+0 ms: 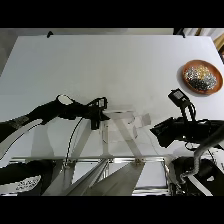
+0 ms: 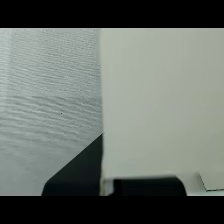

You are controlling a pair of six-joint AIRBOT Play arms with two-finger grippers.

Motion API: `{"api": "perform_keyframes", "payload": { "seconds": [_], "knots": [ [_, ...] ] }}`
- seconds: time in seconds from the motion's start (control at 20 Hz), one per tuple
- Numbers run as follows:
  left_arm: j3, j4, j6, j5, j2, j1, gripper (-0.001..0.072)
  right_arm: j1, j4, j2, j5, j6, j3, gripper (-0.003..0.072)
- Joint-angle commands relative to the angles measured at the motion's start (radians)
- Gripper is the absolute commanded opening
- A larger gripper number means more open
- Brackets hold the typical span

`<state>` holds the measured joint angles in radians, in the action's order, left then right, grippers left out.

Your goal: Fold the box and place the chain.

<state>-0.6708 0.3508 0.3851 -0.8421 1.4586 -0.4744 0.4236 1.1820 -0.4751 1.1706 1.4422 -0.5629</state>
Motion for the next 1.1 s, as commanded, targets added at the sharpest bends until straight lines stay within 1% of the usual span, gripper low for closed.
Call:
{"api": "perform_keyframes", "payload": {
  "seconds": [0.0, 0.1, 0.25, 0.45, 0.65, 0.8, 0.95, 1.05],
  "knots": [
    [0.001, 0.002, 0.011, -0.007, 0.011, -0.001, 0.0007, 0.000, 0.000, 0.001, -0.005, 0.000, -0.001, 0.0277],
    [0.001, 0.004, 0.023, -0.013, 0.012, -0.001, 0.0007, 0.000, 0.000, 0.001, -0.005, 0.000, -0.001, 0.0277],
    [0.000, 0.002, 0.104, -0.057, 0.012, -0.001, 0.0006, 0.000, 0.000, 0.001, -0.005, -0.002, -0.001, 0.0277],
    [-0.002, 0.004, 0.159, -0.060, 0.012, 0.000, 0.0003, 0.000, 0.000, 0.001, -0.005, -0.002, -0.001, 0.0277],
    [-0.045, 0.049, 0.157, -0.075, 0.016, 0.000, 0.0003, 0.000, 0.000, 0.001, -0.013, -0.002, -0.001, 0.0277],
    [-0.072, 0.048, 0.157, -0.108, 0.053, -0.001, 0.0003, 0.000, 0.000, 0.001, -0.012, -0.002, -0.001, 0.0277],
    [-0.073, 0.049, 0.156, -0.104, 0.080, 0.000, 0.0005, 0.000, 0.000, 0.001, -0.011, -0.002, -0.001, 0.0277],
    [-0.073, 0.042, 0.156, -0.075, 0.079, 0.000, 0.0006, 0.000, 0.000, 0.001, -0.011, -0.002, -0.001, 0.0277]
  ]
}}
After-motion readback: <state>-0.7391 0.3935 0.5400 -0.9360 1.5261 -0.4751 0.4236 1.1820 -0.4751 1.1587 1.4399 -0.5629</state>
